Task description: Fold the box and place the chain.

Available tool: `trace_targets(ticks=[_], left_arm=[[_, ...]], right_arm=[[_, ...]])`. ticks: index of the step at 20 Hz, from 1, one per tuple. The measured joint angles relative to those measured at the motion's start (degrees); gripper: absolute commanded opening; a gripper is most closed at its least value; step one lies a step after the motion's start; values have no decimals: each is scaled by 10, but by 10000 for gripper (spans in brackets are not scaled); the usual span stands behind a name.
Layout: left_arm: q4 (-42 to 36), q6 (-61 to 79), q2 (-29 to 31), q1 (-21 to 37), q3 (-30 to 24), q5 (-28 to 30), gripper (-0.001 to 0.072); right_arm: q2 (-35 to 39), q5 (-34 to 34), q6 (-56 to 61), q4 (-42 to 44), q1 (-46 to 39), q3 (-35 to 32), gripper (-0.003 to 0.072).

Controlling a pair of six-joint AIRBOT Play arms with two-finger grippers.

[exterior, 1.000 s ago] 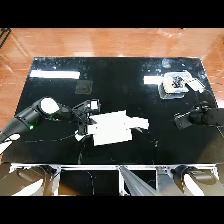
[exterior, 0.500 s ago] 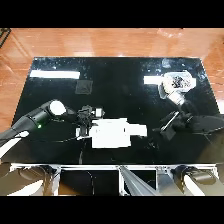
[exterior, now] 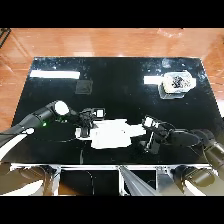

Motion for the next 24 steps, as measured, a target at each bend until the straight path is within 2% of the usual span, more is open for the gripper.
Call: trace_targets(ticks=[9, 17, 19, 21, 23, 24], left_arm=[[-1, -4, -9, 0, 0, 5, 21], [1, -4, -9, 0, 0, 6, 21], [1, -4, -9, 0, 0, 6, 21], [1, -4, -9, 0, 0, 6, 21], [1, -4, -9, 0, 0, 6, 21], [1, -4, -9, 0, 0, 6, 21]], right_arm=[[-54, 68, -97, 17, 91, -12, 684], [-109, 138, -119, 64, 156, -9, 682], [-118, 152, -109, 71, 167, -5, 523], [-123, 176, -84, 76, 174, -3, 543], [-125, 196, -69, 78, 178, 0, 705], [-127, 202, -64, 78, 179, 5, 704]])
